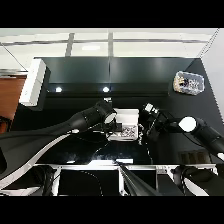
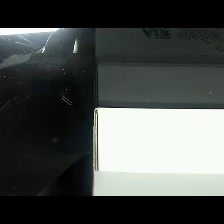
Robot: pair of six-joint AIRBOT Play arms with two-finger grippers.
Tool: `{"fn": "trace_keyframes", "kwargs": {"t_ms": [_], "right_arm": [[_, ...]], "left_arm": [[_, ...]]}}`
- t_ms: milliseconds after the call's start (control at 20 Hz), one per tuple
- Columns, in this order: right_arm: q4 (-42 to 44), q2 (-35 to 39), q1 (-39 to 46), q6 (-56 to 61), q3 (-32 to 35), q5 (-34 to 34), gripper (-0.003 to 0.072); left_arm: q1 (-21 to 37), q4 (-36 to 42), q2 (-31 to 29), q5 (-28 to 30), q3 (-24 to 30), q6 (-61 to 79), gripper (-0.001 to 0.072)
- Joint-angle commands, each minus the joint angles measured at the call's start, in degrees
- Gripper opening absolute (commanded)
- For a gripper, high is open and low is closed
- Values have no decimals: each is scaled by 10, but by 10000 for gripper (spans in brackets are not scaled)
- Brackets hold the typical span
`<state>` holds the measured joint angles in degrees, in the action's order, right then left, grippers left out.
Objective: Fold the box and place the chain.
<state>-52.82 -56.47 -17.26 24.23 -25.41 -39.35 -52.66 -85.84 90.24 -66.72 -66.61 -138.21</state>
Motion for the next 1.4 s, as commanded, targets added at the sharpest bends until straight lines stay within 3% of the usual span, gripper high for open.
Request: {"fn": "trace_keyframes", "kwargs": {"t_ms": [0,50,150,300,1150,1200,1350], "right_arm": [[19,-31,-11,-61,2,30,693],[18,-33,-11,-61,2,39,692],[18,-35,-11,-61,2,49,600],[18,-37,-11,-61,3,49,564],[18,-44,-11,-59,7,49,557],[18,-44,-11,-56,7,49,487],[18,-44,-11,-45,7,50,485]], "left_arm": [[0,0,0,0,0,0,31],[0,0,0,0,0,0,31],[0,0,0,0,0,0,31],[0,0,0,0,0,0,31],[0,0,0,0,0,0,31],[0,0,0,0,0,0,31],[0,0,0,0,0,0,31]]}}
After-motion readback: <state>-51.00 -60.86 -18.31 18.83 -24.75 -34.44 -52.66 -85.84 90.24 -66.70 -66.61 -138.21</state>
